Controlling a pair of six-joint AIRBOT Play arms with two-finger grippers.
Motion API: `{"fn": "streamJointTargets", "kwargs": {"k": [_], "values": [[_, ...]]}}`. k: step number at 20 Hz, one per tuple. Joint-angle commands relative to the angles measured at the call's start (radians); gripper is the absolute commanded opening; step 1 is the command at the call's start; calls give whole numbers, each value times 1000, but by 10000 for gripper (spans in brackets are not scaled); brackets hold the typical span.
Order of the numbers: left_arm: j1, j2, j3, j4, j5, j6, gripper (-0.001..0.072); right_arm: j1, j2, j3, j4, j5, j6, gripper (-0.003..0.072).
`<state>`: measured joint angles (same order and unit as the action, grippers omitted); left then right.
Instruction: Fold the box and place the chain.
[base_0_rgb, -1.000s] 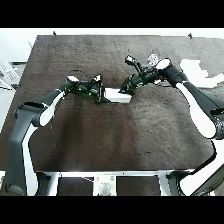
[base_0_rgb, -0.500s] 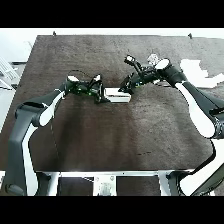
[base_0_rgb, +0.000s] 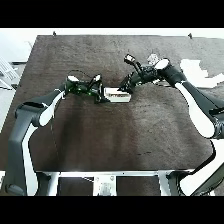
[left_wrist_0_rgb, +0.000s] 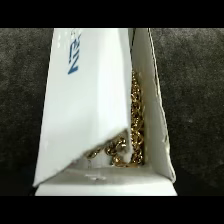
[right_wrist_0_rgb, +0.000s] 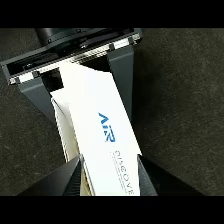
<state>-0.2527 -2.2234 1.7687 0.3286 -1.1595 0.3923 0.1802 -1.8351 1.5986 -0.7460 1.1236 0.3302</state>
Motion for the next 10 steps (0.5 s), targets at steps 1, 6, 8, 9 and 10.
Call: {"fn": "streamJointTargets", "kwargs": {"k": [1, 6, 8, 9, 10], "values": [[0, 0, 0, 1, -1, 1, 366, 0, -1, -17, 0, -1, 2, 408], [0, 0, 0, 1, -1, 1, 366, 0, -1, -65, 1, -1, 2, 409], [0, 0, 0, 1, -1, 1, 367, 0, -1, -68, 1, -1, 2, 408], [0, 0, 0, 1, -1, 1, 366, 1, -1, -68, 1, 0, 2, 410], [0, 0, 0, 1, 0, 1, 366, 3, -1, -68, 2, 1, 2, 423]]}}
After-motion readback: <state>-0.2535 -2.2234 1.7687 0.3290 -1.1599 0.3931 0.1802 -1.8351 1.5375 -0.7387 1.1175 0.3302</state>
